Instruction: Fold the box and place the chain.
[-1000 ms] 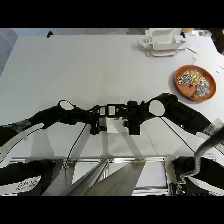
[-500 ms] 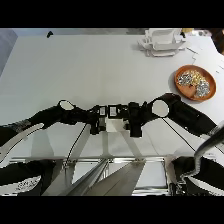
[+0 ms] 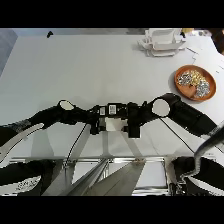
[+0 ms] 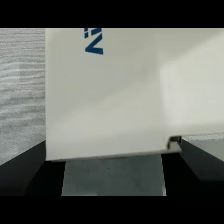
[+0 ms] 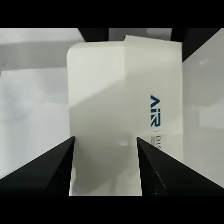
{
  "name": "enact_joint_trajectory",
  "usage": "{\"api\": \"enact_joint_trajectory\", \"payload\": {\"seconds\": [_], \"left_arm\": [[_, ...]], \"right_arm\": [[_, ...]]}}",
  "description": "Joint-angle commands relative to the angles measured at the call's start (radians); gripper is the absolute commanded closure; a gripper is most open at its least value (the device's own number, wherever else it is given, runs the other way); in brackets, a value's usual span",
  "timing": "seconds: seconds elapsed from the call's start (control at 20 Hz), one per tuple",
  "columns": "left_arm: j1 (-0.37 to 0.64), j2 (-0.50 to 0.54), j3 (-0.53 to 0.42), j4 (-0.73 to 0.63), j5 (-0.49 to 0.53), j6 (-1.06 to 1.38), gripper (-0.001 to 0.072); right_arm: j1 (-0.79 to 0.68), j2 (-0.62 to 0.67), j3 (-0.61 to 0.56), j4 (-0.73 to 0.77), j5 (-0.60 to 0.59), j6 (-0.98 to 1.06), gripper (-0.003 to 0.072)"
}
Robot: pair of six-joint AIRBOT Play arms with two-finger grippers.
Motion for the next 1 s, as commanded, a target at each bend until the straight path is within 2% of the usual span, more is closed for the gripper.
{"api": "enact_joint_trajectory", "payload": {"seconds": [0.0,0.1,0.3,0.6,0.95], "left_arm": [[0.0,0.001,0.0,0.0,0.0,0.0,0.0438],[0.0,0.001,0.0,0.0,0.0,0.0,0.0438],[0.0,0.001,0.0,0.0,0.0,0.0,0.0438],[0.0,0.001,0.0,0.0,0.0,0.0,0.0438],[0.0,0.001,0.0,0.0,0.0,0.0,0.0438]], "right_arm": [[0.0,0.001,0.0,0.01,-0.048,-0.004,0.0245],[0.0,0.0,0.0,0.025,-0.05,-0.012,0.0245],[0.004,-0.026,0.0,0.154,-0.096,-0.067,0.0247],[0.032,-0.08,0.0,0.158,-0.162,-0.067,0.0248],[0.05,-0.082,0.0,0.158,-0.137,-0.09,0.0254]]}}
